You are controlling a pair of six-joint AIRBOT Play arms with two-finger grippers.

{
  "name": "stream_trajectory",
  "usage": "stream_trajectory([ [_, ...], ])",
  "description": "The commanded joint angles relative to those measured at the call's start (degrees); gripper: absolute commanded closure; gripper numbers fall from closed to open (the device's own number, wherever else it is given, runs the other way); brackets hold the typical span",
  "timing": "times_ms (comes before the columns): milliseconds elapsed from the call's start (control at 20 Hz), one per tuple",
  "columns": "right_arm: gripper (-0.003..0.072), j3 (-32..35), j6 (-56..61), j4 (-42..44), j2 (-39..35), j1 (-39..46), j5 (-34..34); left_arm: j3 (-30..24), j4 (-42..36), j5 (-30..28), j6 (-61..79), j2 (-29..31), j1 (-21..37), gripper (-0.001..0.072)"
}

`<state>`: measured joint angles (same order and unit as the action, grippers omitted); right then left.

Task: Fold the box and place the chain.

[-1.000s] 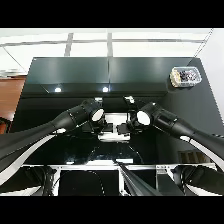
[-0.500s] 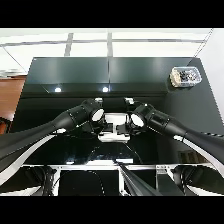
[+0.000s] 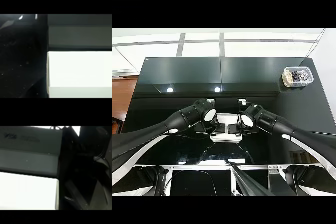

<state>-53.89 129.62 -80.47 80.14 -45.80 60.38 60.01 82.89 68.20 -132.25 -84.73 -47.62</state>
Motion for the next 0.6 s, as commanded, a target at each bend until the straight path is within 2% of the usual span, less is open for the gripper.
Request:
stream_trajectory([
  [0,0.0612,-0.04,1.49,0.44,0.46,-0.02,-0.61,0.04,0.15,-0.02,0.02,0.0,0.04,0.0679],
  [100,0.0674,-0.2,2.03,0.87,0.46,-0.02,-0.79,0.04,0.15,-0.04,0.02,0.0,0.04,0.0679],
  [400,0.0669,-0.35,2.64,0.94,0.44,-0.02,-0.37,0.04,0.15,-0.04,0.02,0.0,0.04,0.0678],
  [450,0.0571,-0.44,2.64,0.92,0.44,0.0,-0.37,0.04,0.15,-0.04,0.02,0.0,0.04,0.0679],
  [500,0.0513,-0.63,2.64,0.92,0.44,0.0,-0.39,0.04,0.15,-0.04,0.02,0.0,0.04,0.0678],
  [550,0.0515,-0.85,2.67,0.9,0.44,0.0,-0.63,0.04,0.15,-0.04,0.04,0.0,0.04,0.0679],
])
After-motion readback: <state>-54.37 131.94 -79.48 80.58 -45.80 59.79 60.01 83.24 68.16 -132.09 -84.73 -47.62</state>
